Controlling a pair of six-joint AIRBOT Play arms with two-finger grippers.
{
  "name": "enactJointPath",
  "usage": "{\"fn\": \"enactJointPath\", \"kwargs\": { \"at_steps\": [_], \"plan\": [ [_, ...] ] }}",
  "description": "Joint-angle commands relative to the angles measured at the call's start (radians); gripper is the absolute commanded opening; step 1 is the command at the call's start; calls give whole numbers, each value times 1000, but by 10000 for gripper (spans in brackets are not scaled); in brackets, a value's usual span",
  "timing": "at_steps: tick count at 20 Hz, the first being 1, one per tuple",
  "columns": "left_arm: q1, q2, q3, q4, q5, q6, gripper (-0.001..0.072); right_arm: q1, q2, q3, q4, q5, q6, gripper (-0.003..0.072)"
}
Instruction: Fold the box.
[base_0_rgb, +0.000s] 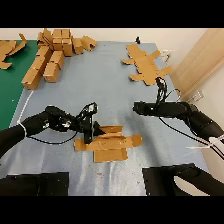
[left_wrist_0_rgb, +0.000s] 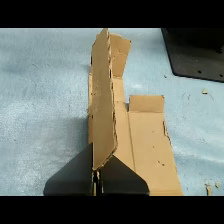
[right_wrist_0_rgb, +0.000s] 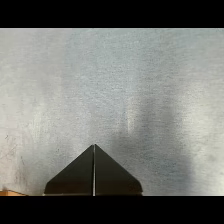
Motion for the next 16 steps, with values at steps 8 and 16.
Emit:
{"fn": "enactJointPath", "kwargs": {
  "at_steps": [8, 16],
  "plan": [
    [0, 9, 0, -3, 2, -14, 12, 0, 1, 0, -1, 0, -17, 4],
    [0, 9, 0, -4, -1, -14, 12, 126, 173, -8, -64, -185, -373, 1]
  ]
}}
